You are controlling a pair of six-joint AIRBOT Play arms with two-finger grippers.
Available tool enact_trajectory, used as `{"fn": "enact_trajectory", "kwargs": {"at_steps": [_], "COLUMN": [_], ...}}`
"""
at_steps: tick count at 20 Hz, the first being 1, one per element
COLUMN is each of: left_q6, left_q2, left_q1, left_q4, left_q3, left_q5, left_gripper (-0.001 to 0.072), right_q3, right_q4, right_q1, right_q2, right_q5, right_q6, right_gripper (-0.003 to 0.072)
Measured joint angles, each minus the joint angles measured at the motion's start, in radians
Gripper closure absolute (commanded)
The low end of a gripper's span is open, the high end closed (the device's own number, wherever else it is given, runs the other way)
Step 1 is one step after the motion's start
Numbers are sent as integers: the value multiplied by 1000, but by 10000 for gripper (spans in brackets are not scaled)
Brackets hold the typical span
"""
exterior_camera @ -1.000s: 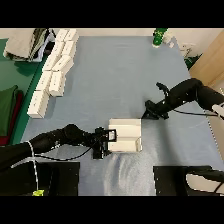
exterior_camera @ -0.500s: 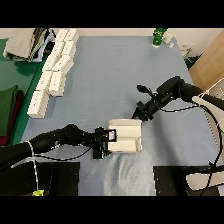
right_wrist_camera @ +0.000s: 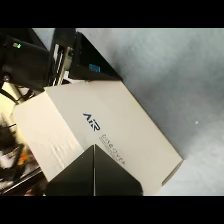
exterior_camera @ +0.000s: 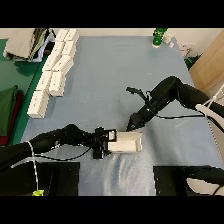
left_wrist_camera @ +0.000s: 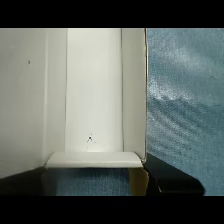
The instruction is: Fold the box.
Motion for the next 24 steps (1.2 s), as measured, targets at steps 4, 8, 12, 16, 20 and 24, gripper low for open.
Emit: {"fn": "enact_trajectory", "kwargs": {"at_steps": [4, 8, 12, 16, 20, 24], "left_q6": [0, 0, 0, 0, 0, 0], "left_q2": [0, 0, 0, 0, 0, 0], "left_q1": [0, 0, 0, 0, 0, 0], "left_q4": [0, 0, 0, 0, 0, 0], "left_q3": [0, 0, 0, 0, 0, 0], "left_q5": [0, 0, 0, 0, 0, 0], "left_gripper": [303, 303, 303, 303, 303, 303], "right_q3": [-106, -219, -322, -404, -472, -499], "right_q4": [-103, -160, -190, -250, -355, -419], "right_q1": [122, 226, 302, 372, 436, 477], "right_q2": [136, 259, 364, 479, 570, 597], "right_q5": [177, 373, 534, 639, 718, 759], "right_q6": [-13, -82, -136, -157, -199, -254], "right_gripper": [684, 684, 684, 639, 517, 217]}}
